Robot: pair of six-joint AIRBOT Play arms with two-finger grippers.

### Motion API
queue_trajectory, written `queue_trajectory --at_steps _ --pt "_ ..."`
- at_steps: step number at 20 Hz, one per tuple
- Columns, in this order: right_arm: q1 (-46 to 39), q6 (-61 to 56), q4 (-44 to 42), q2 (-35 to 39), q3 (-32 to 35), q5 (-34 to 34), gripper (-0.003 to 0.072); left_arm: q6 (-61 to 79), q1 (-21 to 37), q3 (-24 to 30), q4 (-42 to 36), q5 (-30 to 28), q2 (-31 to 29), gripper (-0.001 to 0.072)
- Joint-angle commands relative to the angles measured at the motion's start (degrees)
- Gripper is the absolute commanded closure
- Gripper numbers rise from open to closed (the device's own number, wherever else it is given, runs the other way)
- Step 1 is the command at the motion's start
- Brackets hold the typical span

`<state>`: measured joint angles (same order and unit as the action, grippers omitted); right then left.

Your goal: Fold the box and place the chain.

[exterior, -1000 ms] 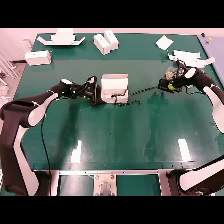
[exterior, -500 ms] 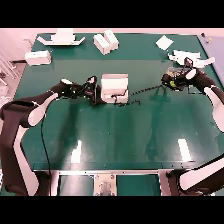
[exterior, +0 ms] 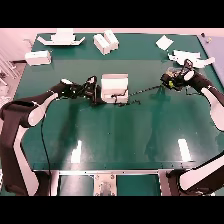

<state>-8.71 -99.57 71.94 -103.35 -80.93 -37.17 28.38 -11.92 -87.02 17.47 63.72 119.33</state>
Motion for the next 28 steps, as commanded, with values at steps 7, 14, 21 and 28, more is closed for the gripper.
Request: queue_trajectory --at_steps 7,14,21,28 --pt "7.6 10.4 -0.8 23.1 -0.8 1.0 0.0669 0.0 0.0 0.0 0.0 0.0 0.0 0.0184" --pt "17.2 16.3 -0.8 36.7 -4.9 1.6 0.0669 0.0 0.0 0.0 0.0 0.0 0.0 0.0184" --pt "29.9 20.6 -1.0 38.0 -9.7 2.5 0.0669 0.0 0.0 0.0 0.0 0.0 0.0 0.0184" --pt "36.4 17.2 -1.8 33.6 -8.4 2.9 0.0669 0.0 0.0 0.0 0.0 0.0 0.0 0.0184"
